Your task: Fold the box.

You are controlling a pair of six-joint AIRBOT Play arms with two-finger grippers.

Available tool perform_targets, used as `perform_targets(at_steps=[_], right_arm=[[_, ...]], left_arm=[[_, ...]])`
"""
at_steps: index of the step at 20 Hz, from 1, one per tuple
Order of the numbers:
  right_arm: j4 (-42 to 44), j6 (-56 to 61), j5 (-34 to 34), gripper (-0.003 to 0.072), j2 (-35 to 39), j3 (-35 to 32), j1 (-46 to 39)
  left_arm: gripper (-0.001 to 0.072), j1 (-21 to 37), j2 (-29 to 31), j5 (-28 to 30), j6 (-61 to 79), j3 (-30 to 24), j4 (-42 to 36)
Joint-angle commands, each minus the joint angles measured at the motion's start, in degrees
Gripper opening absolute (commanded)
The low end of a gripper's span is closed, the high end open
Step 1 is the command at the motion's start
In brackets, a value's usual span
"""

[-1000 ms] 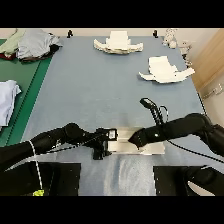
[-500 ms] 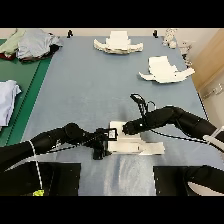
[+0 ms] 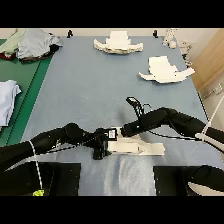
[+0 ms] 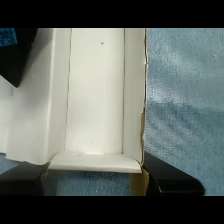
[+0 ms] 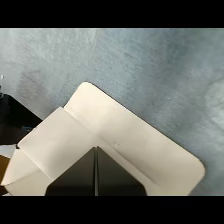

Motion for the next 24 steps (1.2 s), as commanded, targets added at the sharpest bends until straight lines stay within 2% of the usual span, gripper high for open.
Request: perform_targets(at_steps=[1, 6, 11, 12, 14, 15, 17, 18, 19, 20, 21, 24], right_arm=[[0.0, -1.1, -1.0, 0.0017, 2.5, 0.1, 0.1], [-1.3, -6.3, -6.1, 0.0018, 15.8, 0.0, 0.1], [-3.4, -14.2, -20.4, 0.0024, 29.1, -0.8, 0.2], [-5.1, -14.4, -23.1, 0.0101, 30.6, -1.6, 0.2], [-10.2, -14.6, -26.9, 0.0377, 32.5, -4.5, 0.2], [-12.9, -14.9, -27.6, 0.0467, 32.9, -5.8, 0.2], [-17.0, -19.6, -28.4, 0.0498, 32.8, -7.7, 0.2], [-19.6, -23.2, -28.2, 0.0626, 32.8, -8.5, 0.2], [-22.2, -26.0, -27.7, 0.0672, 32.8, -9.2, 0.2], [-24.9, -28.1, -26.5, 0.0673, 32.8, -9.9, 0.2], [-26.9, -28.6, -25.0, 0.0709, 32.8, -10.4, 0.2], [-28.0, -31.0, -20.1, 0.0709, 32.3, -11.2, 0.2]], left_arm=[[0.0523, 0.0, 0.0, 0.0, 0.0, 0.0, 0.0], [0.0523, 0.0, 0.0, 0.0, 0.0, 0.0, 0.0], [0.0523, 0.0, 0.0, 0.0, 0.0, 0.0, 0.0], [0.0523, 0.0, 0.0, 0.0, 0.0, 0.0, 0.0], [0.0522, 0.0, 0.0, 0.0, 0.0, 0.0, 0.0], [0.0523, 0.0, 0.0, 0.0, 0.0, 0.0, 0.0], [0.0523, 0.0, 0.0, 0.0, 0.0, 0.0, 0.0], [0.0522, 0.0, 0.0, 0.0, 0.0, 0.0, 0.0], [0.0523, 0.0, 0.0, 0.0, 0.0, 0.0, 0.0], [0.0523, 0.0, 0.0, 0.0, 0.0, 0.0, 0.0], [0.0523, 0.0, 0.0, 0.0, 0.0, 0.0, 0.0], [0.0523, 0.0, 0.0, 0.0, 0.0, 0.0, 0.0]])
